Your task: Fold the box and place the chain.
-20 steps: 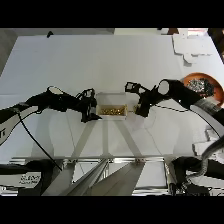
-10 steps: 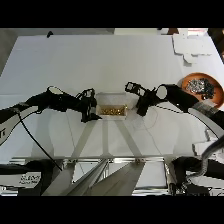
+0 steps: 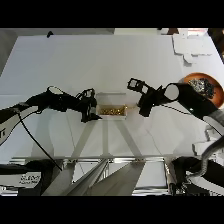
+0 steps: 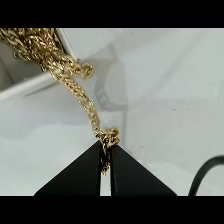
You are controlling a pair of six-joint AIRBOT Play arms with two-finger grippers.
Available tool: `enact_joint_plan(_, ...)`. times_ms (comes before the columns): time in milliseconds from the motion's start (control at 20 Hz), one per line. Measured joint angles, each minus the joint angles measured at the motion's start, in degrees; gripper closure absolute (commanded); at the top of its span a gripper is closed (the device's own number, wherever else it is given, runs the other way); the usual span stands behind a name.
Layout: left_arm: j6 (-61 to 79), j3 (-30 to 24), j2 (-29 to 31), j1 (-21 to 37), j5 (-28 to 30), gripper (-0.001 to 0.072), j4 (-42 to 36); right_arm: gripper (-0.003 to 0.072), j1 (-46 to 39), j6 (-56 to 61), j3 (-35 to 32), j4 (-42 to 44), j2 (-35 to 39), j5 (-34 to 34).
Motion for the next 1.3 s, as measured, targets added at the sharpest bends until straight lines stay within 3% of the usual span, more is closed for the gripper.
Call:
enact_joint_plan(400,0.00,0.00,0.00,0.00,0.00,0.0315,0.00,0.0673,10.51,5.09,4.68,0.42,4.98,-2.82)
enact_joint_plan(700,0.00,0.00,0.00,0.00,-0.02,0.0315,0.00,0.0673,17.53,10.05,12.92,0.46,-1.46,-6.03)
enact_joint_plan(950,-0.02,0.00,0.00,0.00,0.00,0.0315,0.00,0.0671,20.87,11.67,15.67,0.42,-7.87,-5.88)
enact_joint_plan(1000,0.00,0.00,0.00,0.00,0.00,0.0315,0.00,0.0618,21.14,12.07,15.87,0.26,-8.70,-5.38)
enact_joint_plan(1050,0.00,0.00,0.00,0.00,0.00,0.0315,0.00,0.0466,21.31,12.37,16.00,0.15,-9.38,-4.92)
enact_joint_plan(1100,0.00,0.00,0.00,0.00,0.00,0.0315,0.00,0.0360,21.42,12.61,16.11,0.00,-9.75,-4.24)
enact_joint_plan(1300,0.00,0.00,0.00,0.00,-0.02,0.0315,0.00,0.0366,20.11,12.39,16.06,-0.24,-8.24,-2.12)
